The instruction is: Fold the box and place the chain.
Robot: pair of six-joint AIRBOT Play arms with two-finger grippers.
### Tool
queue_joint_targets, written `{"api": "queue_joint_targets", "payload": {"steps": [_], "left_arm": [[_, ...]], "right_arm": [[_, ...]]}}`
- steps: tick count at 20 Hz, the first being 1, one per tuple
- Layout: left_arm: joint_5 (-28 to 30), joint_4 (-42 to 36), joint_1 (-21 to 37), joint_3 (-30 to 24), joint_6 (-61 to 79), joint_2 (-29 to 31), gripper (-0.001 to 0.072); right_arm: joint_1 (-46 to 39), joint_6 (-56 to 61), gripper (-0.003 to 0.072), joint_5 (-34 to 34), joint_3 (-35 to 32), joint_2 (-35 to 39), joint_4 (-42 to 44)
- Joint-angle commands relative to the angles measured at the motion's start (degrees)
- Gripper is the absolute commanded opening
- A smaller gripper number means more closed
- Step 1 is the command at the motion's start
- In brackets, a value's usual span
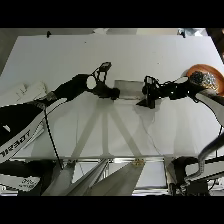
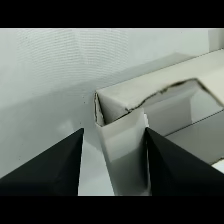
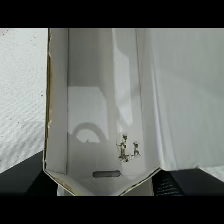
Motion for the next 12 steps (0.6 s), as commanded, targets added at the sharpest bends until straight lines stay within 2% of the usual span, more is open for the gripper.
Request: {"api": "queue_joint_targets", "payload": {"steps": [1,3,4,7,9,10,12], "left_arm": [[-2.93,3.98,-0.59,3.26,-4.90,-0.66,0.0396],[-3.85,4.13,-1.22,5.05,-6.27,-1.84,0.0386],[-4.98,4.26,-1.66,5.88,-6.27,-2.64,0.0344],[-8.26,4.17,-2.75,8.59,-8.66,-5.38,0.0343],[-7.58,3.91,-3.15,8.74,-10.32,-5.68,0.0320],[-8.07,3.91,-3.21,8.74,-10.32,-5.68,0.0273],[-9.86,4.59,-3.21,8.74,-12.31,-5.68,0.0273]], "right_arm": [[-0.04,0.00,0.0497,-0.09,0.02,0.00,-0.04],[-0.04,0.00,0.0497,-0.09,0.02,-0.02,-0.04],[-0.04,0.00,0.0497,-0.09,0.02,-0.02,-0.04],[-0.04,0.00,0.0497,-0.09,0.02,0.00,-0.04],[-0.04,0.00,0.0497,-0.09,0.02,0.00,-0.04],[-0.04,0.00,0.0497,-0.09,0.02,0.00,-0.04],[-0.04,0.00,0.0497,-0.09,0.02,0.00,-0.04]]}}
